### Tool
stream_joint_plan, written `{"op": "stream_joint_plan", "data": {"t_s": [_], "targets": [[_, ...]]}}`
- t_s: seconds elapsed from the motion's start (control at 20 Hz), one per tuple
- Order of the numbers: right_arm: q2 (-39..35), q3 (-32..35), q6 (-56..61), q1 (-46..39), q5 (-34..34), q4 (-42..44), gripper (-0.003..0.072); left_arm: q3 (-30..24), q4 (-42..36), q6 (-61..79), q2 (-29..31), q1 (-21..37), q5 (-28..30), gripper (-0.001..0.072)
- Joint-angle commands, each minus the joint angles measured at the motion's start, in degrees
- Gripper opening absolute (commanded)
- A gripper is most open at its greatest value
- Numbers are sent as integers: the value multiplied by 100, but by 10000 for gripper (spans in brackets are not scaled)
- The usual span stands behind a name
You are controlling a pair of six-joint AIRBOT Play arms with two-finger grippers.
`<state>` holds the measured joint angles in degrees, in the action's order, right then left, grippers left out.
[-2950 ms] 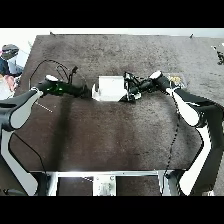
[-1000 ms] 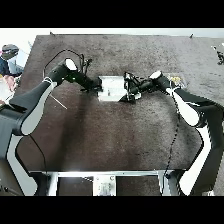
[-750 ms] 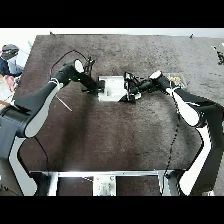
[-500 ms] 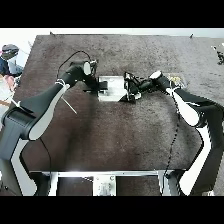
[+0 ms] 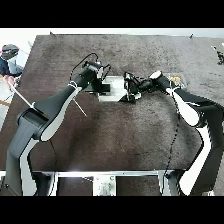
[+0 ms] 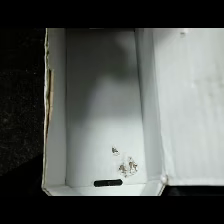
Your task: Fold the box and place the chain.
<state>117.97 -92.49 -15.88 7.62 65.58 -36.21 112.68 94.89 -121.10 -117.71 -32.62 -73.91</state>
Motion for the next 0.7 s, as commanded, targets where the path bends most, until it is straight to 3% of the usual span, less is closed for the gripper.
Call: {"op": "stream_joint_plan", "data": {"t_s": [0.0, 0.05, 0.15, 0.5, 0.6, 0.65], "targets": [[2, 0, 4, 4, 0, 0, 443, 94, 330, -332, -120, -31, -160, 343], [2, 0, 4, 4, 0, 0, 443, 92, 330, -341, -142, -31, -164, 342], [2, 0, 2, 4, 0, 0, 443, 92, 328, -365, -160, -31, -157, 179], [2, 0, 4, 4, 0, 0, 443, 94, 247, -446, -243, -31, -146, 173], [2, 0, 2, 4, 0, 0, 443, 92, 282, -350, -243, -31, -111, 13], [2, 0, 2, 4, 0, 0, 443, 92, 282, -286, -243, -31, -109, 12]]}}
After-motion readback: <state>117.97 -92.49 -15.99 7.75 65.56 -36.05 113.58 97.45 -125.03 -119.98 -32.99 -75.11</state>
